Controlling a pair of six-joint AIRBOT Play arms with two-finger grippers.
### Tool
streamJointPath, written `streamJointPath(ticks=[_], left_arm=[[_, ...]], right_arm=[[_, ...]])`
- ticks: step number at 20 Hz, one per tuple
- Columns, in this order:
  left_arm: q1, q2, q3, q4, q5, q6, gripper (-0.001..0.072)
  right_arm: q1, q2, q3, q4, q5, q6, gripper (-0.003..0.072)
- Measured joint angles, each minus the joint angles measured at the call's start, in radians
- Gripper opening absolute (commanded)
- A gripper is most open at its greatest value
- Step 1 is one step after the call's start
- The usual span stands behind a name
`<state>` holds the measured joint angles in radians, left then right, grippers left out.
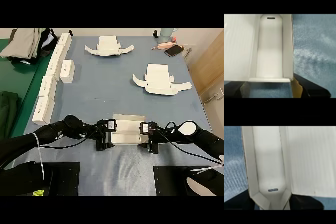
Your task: Fold the box.
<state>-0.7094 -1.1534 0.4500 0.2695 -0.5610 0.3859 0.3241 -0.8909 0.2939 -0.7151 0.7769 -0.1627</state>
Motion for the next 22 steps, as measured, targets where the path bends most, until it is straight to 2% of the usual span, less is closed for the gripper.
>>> streamJointPath(ticks=[19, 20, 22], left_arm=[[-0.049, -0.017, 0.016, 0.091, 0.04, -0.126, 0.072], [-0.051, -0.018, 0.017, 0.091, 0.046, -0.134, 0.0617], [-0.054, -0.02, 0.019, 0.092, 0.055, -0.148, 0.0594]], right_arm=[[0.0, 0.0, 0.0, 0.0, 0.0, 0.0, 0.0464], [0.0, 0.0, 0.0, 0.001, 0.0, 0.0, 0.0464], [0.0, 0.0, 0.0, 0.0, 0.0, 0.0, 0.0464]])
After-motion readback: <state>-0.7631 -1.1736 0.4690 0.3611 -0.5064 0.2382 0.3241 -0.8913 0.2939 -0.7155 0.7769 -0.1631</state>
